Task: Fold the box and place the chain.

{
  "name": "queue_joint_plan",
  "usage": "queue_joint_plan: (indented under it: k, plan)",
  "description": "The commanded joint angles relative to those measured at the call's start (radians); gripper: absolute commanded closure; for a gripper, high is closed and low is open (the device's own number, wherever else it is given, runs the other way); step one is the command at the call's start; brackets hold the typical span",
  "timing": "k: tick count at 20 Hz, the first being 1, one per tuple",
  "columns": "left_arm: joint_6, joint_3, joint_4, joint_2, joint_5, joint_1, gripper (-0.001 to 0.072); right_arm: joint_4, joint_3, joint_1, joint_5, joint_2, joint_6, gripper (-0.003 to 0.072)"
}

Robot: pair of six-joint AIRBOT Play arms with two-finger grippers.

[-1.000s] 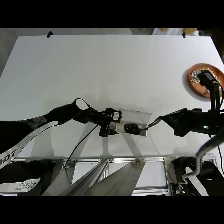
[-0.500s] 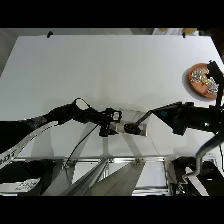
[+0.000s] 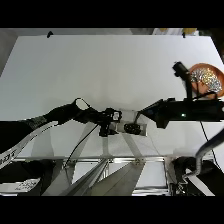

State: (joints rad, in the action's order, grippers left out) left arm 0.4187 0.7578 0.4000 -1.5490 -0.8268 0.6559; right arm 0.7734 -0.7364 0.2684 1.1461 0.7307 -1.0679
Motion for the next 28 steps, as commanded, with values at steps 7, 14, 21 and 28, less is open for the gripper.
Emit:
queue_joint_plan:
  k: [7,14,21,28]
  plan:
    - [0.0,0.0,0.0,0.0,0.0,0.0,0.0456,0.267,-0.001,0.214,-0.116,0.21,-0.103,0.0668]
    - [0.0,0.0,0.0,0.0,0.0,0.0,0.0456,0.33,-0.039,0.293,-0.123,0.275,-0.139,0.0433]
    - [0.0,0.0,0.0,0.0,0.0,0.0,0.0456,0.409,-0.287,0.216,-0.054,0.28,-0.026,0.0668]
    - [0.0,0.0,0.0,0.0,0.0,0.0,0.0456,0.45,-0.237,0.195,-0.037,0.436,0.081,0.0668]
